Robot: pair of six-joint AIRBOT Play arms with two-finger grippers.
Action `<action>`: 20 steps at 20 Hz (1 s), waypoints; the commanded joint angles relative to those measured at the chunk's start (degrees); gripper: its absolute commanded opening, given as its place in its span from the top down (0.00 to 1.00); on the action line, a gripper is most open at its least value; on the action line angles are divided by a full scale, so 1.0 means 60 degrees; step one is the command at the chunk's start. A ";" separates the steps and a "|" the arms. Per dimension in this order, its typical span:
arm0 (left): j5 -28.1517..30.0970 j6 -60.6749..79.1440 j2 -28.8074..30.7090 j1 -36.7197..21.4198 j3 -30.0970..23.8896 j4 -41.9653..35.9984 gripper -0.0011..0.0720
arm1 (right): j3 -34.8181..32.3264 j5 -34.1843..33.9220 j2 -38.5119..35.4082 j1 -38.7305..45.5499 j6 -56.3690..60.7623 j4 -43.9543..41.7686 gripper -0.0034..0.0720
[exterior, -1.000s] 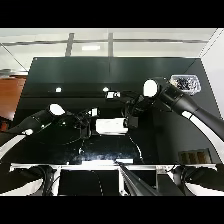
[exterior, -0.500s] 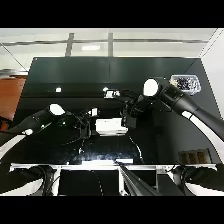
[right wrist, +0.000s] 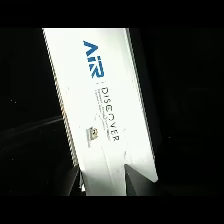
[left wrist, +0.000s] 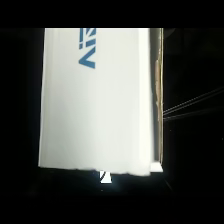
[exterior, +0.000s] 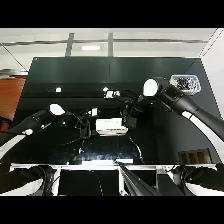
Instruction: Fold the box and place the chain.
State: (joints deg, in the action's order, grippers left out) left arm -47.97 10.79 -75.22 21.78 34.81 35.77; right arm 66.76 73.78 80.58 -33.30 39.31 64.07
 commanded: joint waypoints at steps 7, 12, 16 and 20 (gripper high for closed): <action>-0.0004 0.0004 -0.0007 0.0000 0.0007 0.0004 0.35 | 0.0000 -0.0095 0.0000 -0.0007 0.0219 0.0047 0.56; -0.0004 0.0004 -0.0007 0.0000 0.0007 0.0004 0.35 | -0.0011 -0.0095 0.0000 -0.0076 0.0280 0.0091 0.55; -0.0004 0.0004 -0.0007 0.0000 0.0007 0.0004 0.35 | -0.0044 -0.0168 0.0011 -0.0251 0.0350 0.0164 0.55; -0.0004 0.0004 -0.0007 0.0000 0.0007 0.0000 0.35 | -0.0044 -0.0244 0.0011 -0.0266 0.0386 0.0164 0.55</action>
State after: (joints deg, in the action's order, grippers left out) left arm -48.01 10.79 -75.22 21.76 34.81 35.81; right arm 66.50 72.77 80.60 -34.68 41.39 65.08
